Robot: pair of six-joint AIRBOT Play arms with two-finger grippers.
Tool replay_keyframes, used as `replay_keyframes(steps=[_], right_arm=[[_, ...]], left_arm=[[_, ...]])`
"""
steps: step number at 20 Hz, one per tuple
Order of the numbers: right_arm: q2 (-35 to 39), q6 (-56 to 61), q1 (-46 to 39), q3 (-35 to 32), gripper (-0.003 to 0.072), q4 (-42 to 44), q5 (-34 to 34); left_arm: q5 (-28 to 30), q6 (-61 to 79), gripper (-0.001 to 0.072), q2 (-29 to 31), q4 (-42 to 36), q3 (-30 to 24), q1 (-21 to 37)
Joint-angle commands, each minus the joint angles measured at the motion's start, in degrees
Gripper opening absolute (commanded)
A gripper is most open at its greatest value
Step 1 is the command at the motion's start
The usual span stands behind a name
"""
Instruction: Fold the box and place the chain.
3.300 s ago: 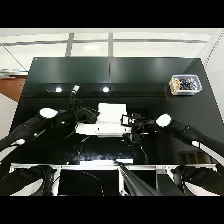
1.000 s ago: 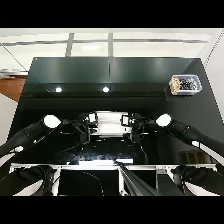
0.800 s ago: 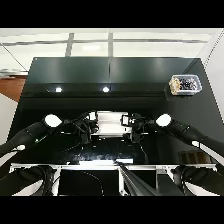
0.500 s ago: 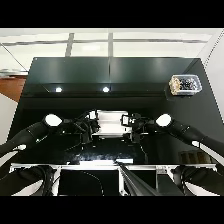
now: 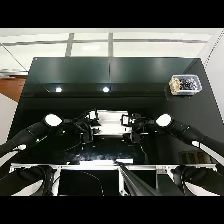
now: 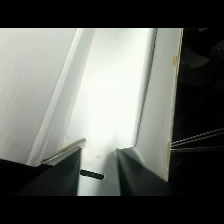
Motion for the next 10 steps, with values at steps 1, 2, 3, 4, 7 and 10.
replay_keyframes(steps=[1,2,3,4,7,10], right_arm=[[-0.04,0.0,0.02,0.04,0.0471,0.02,0.0],[-0.04,0.0,0.02,0.04,0.0471,0.02,0.0],[-0.04,0.0,0.02,0.04,0.0471,0.02,0.0],[-0.04,0.0,0.02,0.04,0.0471,0.02,0.0],[-0.04,0.0,0.02,0.04,0.0471,0.02,0.0],[-0.04,0.0,0.02,0.04,0.0471,0.02,0.0]], left_arm=[[0.28,-0.11,0.0358,-0.07,0.04,-0.02,0.0],[0.28,-0.07,0.036,-0.09,0.07,-0.02,-0.02],[0.24,-0.07,0.0357,-0.09,0.31,-0.02,-0.02],[0.24,-0.07,0.0347,-0.09,0.66,-0.02,-0.02],[0.24,-0.07,0.0334,-0.09,1.53,-0.02,-0.02],[0.66,-0.07,0.0425,-0.09,1.57,-0.02,-0.02]])
